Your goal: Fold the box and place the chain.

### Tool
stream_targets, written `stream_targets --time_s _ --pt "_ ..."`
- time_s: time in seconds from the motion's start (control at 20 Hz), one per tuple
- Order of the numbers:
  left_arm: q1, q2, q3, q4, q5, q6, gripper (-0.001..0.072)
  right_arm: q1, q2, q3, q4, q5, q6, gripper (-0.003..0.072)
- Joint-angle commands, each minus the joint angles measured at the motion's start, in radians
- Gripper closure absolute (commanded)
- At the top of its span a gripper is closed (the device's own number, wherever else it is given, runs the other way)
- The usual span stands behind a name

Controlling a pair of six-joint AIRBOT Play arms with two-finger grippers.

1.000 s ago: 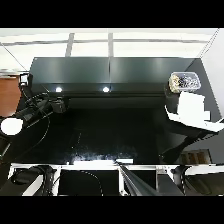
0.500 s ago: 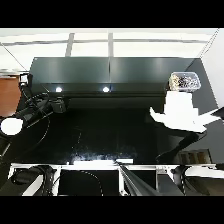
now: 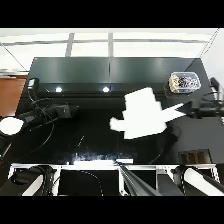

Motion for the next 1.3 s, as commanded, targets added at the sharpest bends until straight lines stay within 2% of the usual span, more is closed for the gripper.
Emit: stream_targets --time_s 0.0,0.15,0.25,0.35,0.6,0.7,0.85,0.9,1.0,1.2,1.25 --pt "-0.056 -0.001 -0.001 -0.053 -0.086 0.017 0.0006 0.245 0.224 -0.208 0.113 -0.24 -0.039 0.0676" --pt "-0.078 -0.042 0.0 -0.06 -0.095 0.013 0.0006 0.441 0.388 -0.352 0.153 -0.447 -0.083 0.0676" --pt "-0.078 -0.11 0.0 -0.094 -0.068 0.014 0.0006 0.546 0.424 -0.395 0.15 -0.54 -0.083 0.0676" --pt "-0.078 -0.203 0.012 -0.145 -0.062 0.041 0.0006 0.624 0.423 -0.402 0.149 -0.582 -0.082 0.0676" --pt "-0.055 -0.525 0.098 -0.449 -0.363 0.472 0.0005 0.702 0.423 -0.402 0.153 -0.624 -0.081 0.0676" --pt "-0.026 -0.61 0.126 -0.534 -0.431 0.607 0.0006 0.702 0.423 -0.402 0.154 -0.624 -0.077 0.0676" --pt "-0.003 -0.723 0.183 -0.512 -0.541 0.7 0.0013 0.702 0.423 -0.402 0.154 -0.624 -0.069 0.0676" --pt "-0.006 -0.756 0.204 -0.491 -0.591 0.733 0.0041 0.702 0.423 -0.402 0.154 -0.624 -0.068 0.0676" --pt "-0.008 -0.808 0.24 -0.466 -0.672 0.794 0.0221 0.702 0.423 -0.402 0.153 -0.624 -0.066 0.0676" --pt "-0.008 -0.84 0.28 -0.373 -0.68 0.853 0.0253 0.702 0.423 -0.402 0.153 -0.625 -0.06 0.0675" --pt "-0.008 -0.842 0.286 -0.37 -0.669 0.853 0.0346 0.702 0.423 -0.402 0.153 -0.625 -0.058 0.0676"
